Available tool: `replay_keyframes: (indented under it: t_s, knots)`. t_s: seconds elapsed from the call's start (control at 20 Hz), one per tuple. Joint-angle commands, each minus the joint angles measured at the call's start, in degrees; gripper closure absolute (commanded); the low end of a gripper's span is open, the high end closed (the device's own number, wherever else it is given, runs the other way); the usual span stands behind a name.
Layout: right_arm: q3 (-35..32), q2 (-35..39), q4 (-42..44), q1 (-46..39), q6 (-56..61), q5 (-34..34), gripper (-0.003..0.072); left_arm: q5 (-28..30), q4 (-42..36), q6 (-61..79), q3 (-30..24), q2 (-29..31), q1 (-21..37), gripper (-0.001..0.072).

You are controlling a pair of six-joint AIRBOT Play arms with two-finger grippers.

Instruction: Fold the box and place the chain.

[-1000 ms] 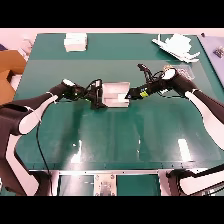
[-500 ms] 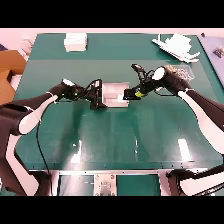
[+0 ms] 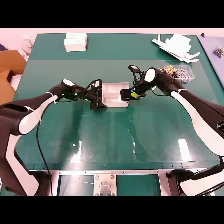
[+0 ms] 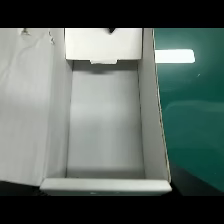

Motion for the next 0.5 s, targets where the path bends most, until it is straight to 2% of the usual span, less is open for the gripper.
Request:
replay_keyframes:
  t_s: [0.0,0.45]
  knots:
    - [1.05,-0.81,-4.37,1.07,6.29,0.98,0.0356,0.09,-0.07,-0.02,0.04,0.0,-0.04,0.0181]
    - [6.58,-5.53,-10.64,3.56,12.68,6.6,0.0374,0.22,-0.07,0.0,0.04,0.0,-0.04,0.0181]
